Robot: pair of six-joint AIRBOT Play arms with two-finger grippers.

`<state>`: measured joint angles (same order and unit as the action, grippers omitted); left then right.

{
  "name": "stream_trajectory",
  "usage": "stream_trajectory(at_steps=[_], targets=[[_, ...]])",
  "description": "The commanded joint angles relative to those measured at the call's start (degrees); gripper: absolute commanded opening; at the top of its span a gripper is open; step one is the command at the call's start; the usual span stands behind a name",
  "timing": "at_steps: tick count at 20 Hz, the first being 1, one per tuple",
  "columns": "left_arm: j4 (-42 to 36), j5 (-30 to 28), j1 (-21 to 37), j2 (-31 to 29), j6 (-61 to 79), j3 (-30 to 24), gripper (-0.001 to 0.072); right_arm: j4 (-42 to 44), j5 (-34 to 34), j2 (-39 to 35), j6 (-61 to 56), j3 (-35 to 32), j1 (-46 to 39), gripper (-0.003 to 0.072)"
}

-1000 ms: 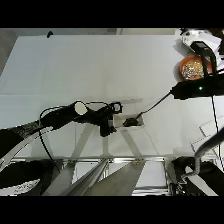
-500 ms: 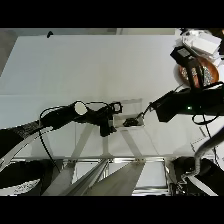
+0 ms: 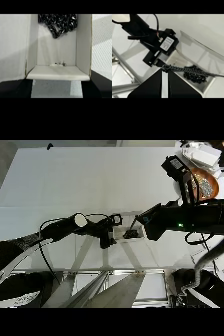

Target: Fold the box and place the chain.

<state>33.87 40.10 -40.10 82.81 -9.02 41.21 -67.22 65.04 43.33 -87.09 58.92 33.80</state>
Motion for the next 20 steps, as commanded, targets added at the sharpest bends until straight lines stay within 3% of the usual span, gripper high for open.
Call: stream_trajectory(at_steps=[1, 6, 10, 14, 17, 20], targets=[[0.02, 0.0, 0.0, -0.04, 0.0, -0.02, 0.0333, -1.38, 0.55, 0.55, -0.09, -0.07, 0.31, 0.0017], [0.02, 0.0, 0.0, -0.04, 0.0, -0.02, 0.0333, -4.52, -1.77, 4.66, -0.02, -7.82, 0.28, 0.0017], [0.02, 0.0, 0.0, -0.04, 0.0, -0.02, 0.0333, -4.7, -11.67, 10.64, 0.09, -15.41, 0.31, 0.0018], [0.02, 0.0, 0.0, -0.04, 0.0, -0.02, 0.0333, -4.37, -15.12, 18.86, 0.11, -16.65, 0.31, 0.0027], [0.02, 0.0, 0.0, -0.04, 0.0, -0.02, 0.0333, -4.37, -14.82, 22.12, 0.13, -16.65, 0.31, 0.0191], [0.02, 0.0, 0.0, -0.04, 0.0, -0.02, 0.0333, -4.46, -14.86, 22.14, 0.33, -16.65, 0.28, 0.0191]])
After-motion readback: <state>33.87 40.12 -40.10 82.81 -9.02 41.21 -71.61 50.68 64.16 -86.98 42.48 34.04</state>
